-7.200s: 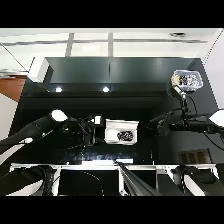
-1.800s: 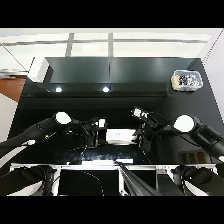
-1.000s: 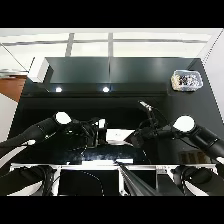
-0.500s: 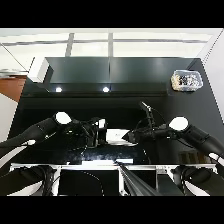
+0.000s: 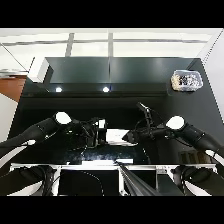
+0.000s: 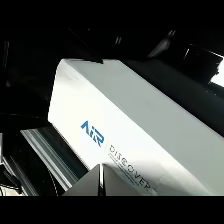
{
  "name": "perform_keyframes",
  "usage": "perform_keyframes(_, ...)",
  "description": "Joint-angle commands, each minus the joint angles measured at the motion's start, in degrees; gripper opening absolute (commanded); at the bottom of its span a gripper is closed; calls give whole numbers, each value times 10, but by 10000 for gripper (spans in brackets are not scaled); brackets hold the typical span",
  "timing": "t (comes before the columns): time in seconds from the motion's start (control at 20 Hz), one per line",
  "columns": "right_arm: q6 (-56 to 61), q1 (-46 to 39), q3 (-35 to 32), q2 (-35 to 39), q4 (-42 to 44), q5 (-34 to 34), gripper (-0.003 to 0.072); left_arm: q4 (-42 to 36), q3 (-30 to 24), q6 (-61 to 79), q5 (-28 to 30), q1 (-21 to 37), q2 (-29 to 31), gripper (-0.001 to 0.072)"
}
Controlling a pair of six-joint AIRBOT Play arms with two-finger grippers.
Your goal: Fold the box and place the chain.
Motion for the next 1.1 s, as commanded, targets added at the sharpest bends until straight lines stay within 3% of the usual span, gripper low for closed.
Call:
perform_keyframes(0.0,-12,-4,10,11,-5,13,42,0,0,0,-2,0,0,483)
perform_keyframes(0.15,-16,-45,56,48,-14,90,42,8,0,-10,-7,0,10,525)
perform_keyframes(0.25,-13,-96,90,88,-43,137,42,36,0,-61,-7,3,34,713)
perform_keyframes(0.4,-9,-188,106,141,-66,162,42,96,0,-140,-24,21,82,712)
perform_keyframes(0.55,-9,-270,106,157,-76,186,42,103,12,-225,-75,38,127,713)
perform_keyframes(0.65,-10,-292,106,157,-89,182,42,108,41,-273,-87,19,127,713)
perform_keyframes(0.8,-10,-293,106,157,-99,167,42,108,95,-290,-61,-43,97,713)
perform_keyframes(1.05,-10,-293,106,157,-100,169,42,109,164,-296,-38,-114,-17,713)
